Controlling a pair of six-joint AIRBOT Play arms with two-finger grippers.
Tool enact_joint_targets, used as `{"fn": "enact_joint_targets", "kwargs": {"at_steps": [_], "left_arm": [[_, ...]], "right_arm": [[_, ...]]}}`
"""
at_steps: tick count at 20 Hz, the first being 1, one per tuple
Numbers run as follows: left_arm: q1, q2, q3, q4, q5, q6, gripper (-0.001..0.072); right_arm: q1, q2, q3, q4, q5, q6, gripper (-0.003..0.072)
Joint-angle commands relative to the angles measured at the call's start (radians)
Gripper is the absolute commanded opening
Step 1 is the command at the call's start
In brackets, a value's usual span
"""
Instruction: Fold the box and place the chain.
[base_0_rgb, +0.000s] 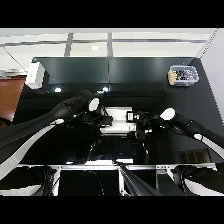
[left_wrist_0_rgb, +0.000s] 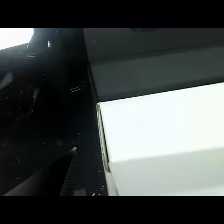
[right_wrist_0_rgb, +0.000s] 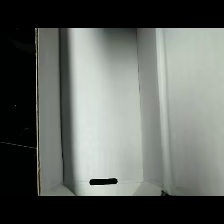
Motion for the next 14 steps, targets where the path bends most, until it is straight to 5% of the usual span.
{"fn": "enact_joint_targets", "kwargs": {"at_steps": [1,12,14], "left_arm": [[-0.016,-0.008,0.003,0.004,0.013,-0.054,0.0326],[-0.052,-0.046,0.038,0.042,0.015,-0.076,0.0324],[-0.053,-0.048,0.038,0.036,0.014,-0.076,0.0120]], "right_arm": [[0.000,0.000,0.001,0.000,-0.001,0.000,0.0176],[0.000,0.000,0.001,0.000,-0.001,0.000,0.0177],[0.000,0.000,0.001,0.000,-0.001,0.000,0.0177]]}}
